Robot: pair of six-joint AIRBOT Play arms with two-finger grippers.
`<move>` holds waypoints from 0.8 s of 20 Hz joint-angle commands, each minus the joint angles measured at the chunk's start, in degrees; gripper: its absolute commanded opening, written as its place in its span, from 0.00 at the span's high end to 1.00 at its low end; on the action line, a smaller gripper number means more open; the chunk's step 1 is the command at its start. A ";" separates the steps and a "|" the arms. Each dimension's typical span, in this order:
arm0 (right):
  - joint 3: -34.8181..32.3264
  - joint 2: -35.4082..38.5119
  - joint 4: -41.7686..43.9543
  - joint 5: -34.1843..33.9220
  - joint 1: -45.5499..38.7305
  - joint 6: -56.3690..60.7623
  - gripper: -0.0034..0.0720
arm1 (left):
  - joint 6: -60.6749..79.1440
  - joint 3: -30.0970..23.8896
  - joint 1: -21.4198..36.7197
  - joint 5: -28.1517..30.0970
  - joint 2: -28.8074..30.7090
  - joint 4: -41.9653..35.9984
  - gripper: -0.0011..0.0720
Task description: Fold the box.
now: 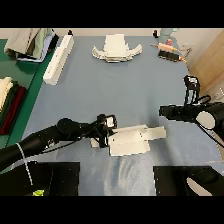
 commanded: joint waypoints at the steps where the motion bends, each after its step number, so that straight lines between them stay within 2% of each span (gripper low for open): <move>1: 0.02 0.02 0.02 0.00 0.00 0.00 0.95 | -2.80 1.88 8.13 -10.69 1.73 1.36 0.96; 4: 0.02 0.04 0.07 0.00 0.00 0.00 0.95 | -2.91 3.37 13.38 -16.81 1.70 2.23 0.96; 9: 0.02 0.00 0.09 -0.02 0.00 0.00 0.95 | -12.37 6.40 15.85 -25.07 -0.61 16.57 0.96; 12: 0.02 0.00 0.09 -0.02 0.00 0.00 0.95 | -13.49 9.22 15.76 -28.63 -4.02 17.42 0.96; 16: -0.20 -0.02 0.50 -0.02 0.00 0.00 0.95 | -14.47 11.65 15.76 -28.85 -6.91 17.31 0.96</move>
